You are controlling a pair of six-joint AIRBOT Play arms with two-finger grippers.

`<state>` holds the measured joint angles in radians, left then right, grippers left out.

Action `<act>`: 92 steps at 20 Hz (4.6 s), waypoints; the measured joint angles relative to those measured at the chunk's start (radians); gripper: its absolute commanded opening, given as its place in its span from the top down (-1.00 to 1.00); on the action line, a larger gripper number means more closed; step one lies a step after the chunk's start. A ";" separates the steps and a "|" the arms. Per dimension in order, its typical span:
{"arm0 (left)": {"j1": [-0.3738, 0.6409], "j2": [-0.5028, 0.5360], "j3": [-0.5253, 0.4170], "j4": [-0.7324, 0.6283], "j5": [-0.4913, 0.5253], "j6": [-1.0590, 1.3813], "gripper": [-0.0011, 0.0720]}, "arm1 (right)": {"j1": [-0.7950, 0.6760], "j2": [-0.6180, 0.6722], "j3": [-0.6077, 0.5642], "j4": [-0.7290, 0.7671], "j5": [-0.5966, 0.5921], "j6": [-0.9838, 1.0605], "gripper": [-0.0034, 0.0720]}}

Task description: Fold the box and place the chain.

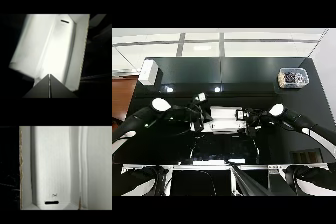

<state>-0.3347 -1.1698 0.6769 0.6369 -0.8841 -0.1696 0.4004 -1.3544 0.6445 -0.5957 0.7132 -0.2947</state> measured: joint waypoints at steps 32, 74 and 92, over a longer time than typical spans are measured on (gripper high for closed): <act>0.294 -0.241 -0.080 -0.064 -0.248 -0.852 0.90 | 0.000 0.000 0.000 0.000 0.000 0.000 0.14; 0.061 -0.232 0.142 -0.042 -0.270 -0.919 -0.35 | 0.000 0.000 0.000 0.000 0.000 0.000 0.14; -0.204 -0.233 0.220 0.430 -0.118 -1.560 -0.15 | 0.000 0.000 0.000 0.000 0.000 0.000 0.14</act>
<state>-0.5385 -1.4029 0.8974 1.0668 -1.0023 -1.7298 0.4004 -1.3544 0.6445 -0.5957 0.7128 -0.2943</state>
